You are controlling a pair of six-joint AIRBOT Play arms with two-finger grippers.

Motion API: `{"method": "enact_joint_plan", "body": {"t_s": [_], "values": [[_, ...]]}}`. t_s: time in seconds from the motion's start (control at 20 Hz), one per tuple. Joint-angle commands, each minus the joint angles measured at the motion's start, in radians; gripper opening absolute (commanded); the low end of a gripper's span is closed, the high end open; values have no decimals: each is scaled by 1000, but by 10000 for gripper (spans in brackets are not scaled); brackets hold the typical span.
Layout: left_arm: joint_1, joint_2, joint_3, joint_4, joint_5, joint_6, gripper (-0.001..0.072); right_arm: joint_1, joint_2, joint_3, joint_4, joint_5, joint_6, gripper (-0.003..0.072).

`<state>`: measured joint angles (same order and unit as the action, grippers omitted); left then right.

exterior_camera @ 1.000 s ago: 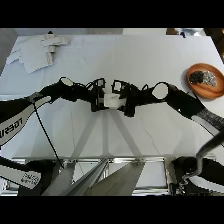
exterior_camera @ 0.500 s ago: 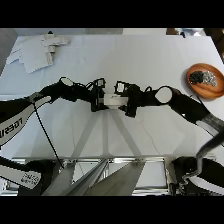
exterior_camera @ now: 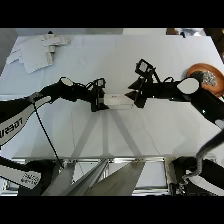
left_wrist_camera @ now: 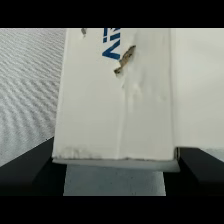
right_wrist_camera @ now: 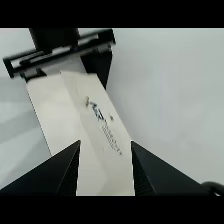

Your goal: Fold the box and place the chain.

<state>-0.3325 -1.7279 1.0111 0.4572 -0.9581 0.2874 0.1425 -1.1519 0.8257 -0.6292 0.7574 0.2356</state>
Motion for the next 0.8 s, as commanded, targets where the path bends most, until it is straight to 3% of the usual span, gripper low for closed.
{"method": "enact_joint_plan", "body": {"t_s": [0.0,0.15,0.5,0.6,0.75], "values": [[0,0,0,0,0,0,276,-73,-89,0,11,68,-47,348],[0,0,0,0,0,0,276,-63,-159,0,-43,78,-81,350],[0,0,0,0,0,0,276,2,-160,0,-76,102,-222,362],[0,0,0,0,0,0,276,21,-160,0,-76,58,-246,415],[0,0,0,0,0,0,276,43,-161,0,-97,-31,-312,421]]}}
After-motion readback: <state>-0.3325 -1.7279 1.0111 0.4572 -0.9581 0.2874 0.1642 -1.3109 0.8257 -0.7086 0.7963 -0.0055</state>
